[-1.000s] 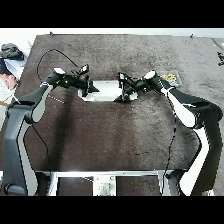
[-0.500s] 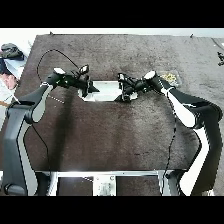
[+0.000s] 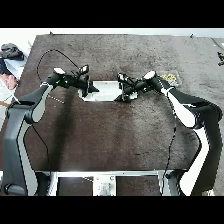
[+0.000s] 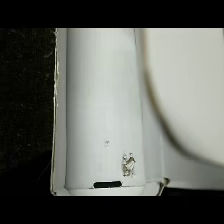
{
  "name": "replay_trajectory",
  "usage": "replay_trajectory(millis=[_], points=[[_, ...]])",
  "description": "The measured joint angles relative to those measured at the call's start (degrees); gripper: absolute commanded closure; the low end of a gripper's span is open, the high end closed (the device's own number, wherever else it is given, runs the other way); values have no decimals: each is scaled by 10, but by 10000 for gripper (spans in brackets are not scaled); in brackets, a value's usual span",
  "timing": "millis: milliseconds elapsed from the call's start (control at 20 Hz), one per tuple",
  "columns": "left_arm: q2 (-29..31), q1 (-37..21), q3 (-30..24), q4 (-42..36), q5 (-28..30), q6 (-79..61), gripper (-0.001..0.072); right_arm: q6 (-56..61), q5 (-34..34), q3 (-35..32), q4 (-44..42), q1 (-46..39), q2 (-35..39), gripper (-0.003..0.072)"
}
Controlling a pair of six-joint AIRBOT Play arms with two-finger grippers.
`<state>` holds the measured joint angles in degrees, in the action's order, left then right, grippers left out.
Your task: Fold the box and place the chain.
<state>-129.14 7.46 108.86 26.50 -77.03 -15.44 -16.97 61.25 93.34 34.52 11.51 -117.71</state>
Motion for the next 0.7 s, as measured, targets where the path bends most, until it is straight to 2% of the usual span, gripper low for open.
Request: replay_trajectory(millis=[650,700], points=[[0,0,0,0,-3,3,697,1,-1,0,0,0,0,210],[0,0,0,0,-4,3,681,1,-1,0,0,0,0,210]])
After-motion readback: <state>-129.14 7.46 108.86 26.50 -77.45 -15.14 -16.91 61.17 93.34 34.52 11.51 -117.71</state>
